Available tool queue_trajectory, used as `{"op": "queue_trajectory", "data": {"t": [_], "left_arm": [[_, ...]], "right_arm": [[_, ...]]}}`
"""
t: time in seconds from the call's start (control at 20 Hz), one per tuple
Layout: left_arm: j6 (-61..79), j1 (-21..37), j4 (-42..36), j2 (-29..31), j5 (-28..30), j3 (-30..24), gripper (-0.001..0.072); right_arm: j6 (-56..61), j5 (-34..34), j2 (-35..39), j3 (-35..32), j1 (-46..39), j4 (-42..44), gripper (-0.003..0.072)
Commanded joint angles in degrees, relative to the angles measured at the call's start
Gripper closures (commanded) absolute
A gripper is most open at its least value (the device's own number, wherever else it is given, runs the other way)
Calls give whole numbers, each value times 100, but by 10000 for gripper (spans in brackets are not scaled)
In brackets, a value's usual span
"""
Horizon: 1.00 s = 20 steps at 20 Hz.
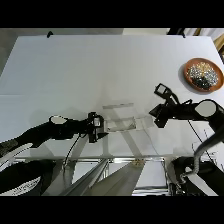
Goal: Fold the box and place the chain.
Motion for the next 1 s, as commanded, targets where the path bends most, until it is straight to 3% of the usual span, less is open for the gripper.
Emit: {"op": "queue_trajectory", "data": {"t": [0.0,0.3,0.75,0.95], "left_arm": [[0,-2,0,2,-2,0,572],[0,-2,2,2,-2,0,572],[0,-2,2,2,-2,0,572],[0,-2,2,2,-2,0,572]], "right_arm": [[2015,-153,31,-28,-444,-748,666],[2531,-435,-236,-385,-310,-881,666],[2107,-129,-1340,-385,219,369,670],[1786,140,-1370,-382,216,927,670]]}}
